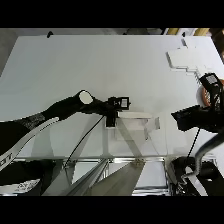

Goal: Fold the box and place the chain.

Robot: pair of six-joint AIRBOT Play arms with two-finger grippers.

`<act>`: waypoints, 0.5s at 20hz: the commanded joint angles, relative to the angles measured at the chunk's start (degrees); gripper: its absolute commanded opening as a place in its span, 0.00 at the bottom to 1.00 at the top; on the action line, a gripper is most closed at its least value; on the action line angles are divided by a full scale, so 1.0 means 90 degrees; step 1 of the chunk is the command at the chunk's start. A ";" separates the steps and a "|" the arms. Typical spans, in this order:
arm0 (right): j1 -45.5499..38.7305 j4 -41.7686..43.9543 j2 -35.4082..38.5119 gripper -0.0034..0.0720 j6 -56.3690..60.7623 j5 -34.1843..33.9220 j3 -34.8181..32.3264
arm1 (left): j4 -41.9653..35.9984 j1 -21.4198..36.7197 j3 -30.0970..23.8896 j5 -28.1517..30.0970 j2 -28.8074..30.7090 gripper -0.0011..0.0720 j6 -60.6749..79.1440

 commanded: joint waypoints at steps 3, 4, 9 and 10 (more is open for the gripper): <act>0.0005 0.0000 0.0005 0.45 -0.0049 -0.0024 -0.0002 | -0.0073 0.0012 -0.0005 0.0595 -0.0066 0.01 -0.0447; 0.0005 0.0000 0.0005 0.45 -0.0049 -0.0024 -0.0002 | -0.0041 0.0012 -0.0005 0.0585 -0.0066 0.01 -0.0452; 0.0005 0.0000 0.0005 0.45 -0.0049 -0.0039 -0.0002 | -0.0032 0.0012 -0.0005 0.0389 -0.0131 0.02 -0.0192; 0.0005 0.0000 0.0005 0.45 -0.0049 -0.0049 -0.0002 | -0.0029 0.0007 -0.0005 0.0219 -0.0155 0.02 -0.0061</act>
